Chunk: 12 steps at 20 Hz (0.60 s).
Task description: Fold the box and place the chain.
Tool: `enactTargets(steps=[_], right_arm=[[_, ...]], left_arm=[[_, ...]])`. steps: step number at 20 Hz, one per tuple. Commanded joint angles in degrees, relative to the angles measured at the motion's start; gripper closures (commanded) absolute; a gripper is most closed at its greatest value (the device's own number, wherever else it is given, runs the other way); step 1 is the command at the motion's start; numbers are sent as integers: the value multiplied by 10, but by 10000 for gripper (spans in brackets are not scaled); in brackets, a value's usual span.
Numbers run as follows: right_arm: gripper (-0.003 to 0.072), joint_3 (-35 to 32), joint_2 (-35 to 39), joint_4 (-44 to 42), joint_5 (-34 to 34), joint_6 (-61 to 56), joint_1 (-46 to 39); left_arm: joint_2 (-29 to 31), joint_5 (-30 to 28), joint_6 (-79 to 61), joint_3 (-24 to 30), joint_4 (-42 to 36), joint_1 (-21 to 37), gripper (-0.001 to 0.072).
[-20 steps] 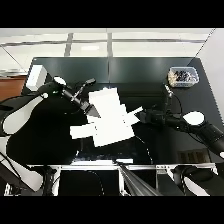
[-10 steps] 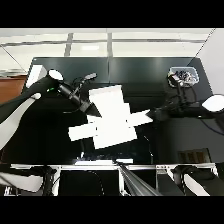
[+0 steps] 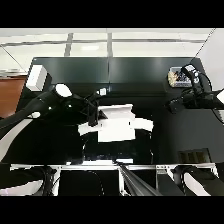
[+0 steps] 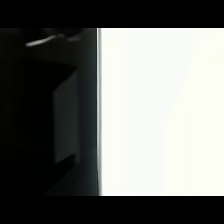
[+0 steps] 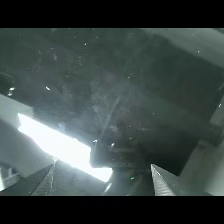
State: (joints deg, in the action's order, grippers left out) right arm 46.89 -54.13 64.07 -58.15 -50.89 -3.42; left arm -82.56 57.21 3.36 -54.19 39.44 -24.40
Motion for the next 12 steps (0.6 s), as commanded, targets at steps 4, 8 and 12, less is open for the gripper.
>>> enactTargets(steps=[4, 8, 12], right_arm=[[-23, -23, -1, -57, 16, 198, 31], [-23, -53, -1, -71, 42, 292, 61], [-23, -100, -2, -85, 50, 352, 86]], left_arm=[[-41, -132, -70, 2, 11, -26, 685], [-40, -148, -70, 2, 10, -26, 684], [-40, -132, -65, 2, 1, -27, 685]])
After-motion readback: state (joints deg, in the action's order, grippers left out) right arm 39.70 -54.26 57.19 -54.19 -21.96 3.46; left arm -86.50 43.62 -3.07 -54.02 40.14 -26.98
